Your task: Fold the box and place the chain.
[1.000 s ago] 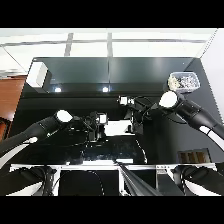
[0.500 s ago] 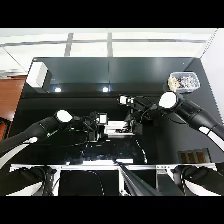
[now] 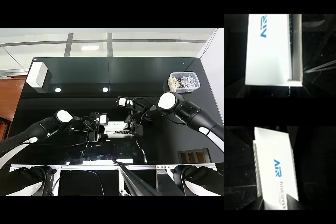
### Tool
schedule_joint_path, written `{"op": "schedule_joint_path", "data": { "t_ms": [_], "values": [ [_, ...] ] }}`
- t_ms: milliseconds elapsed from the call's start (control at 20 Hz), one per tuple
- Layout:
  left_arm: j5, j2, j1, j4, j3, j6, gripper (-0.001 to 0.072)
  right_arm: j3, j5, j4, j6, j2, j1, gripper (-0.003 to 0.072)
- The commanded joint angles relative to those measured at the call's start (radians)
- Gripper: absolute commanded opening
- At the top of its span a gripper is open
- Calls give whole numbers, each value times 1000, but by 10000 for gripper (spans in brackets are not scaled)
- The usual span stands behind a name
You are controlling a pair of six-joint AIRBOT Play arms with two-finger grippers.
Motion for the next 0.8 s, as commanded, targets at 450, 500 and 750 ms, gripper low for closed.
{"op": "schedule_joint_path", "data": {
  "t_ms": [450,500,750],
  "values": [
    [4,-1,0,0,0,0,349,0,-19,-33,1,-1,13,444],
    [4,-1,0,0,0,0,350,-3,-19,-33,1,-1,13,444],
    [4,-1,0,0,0,0,350,-42,-16,-33,1,-1,12,444]
  ]
}}
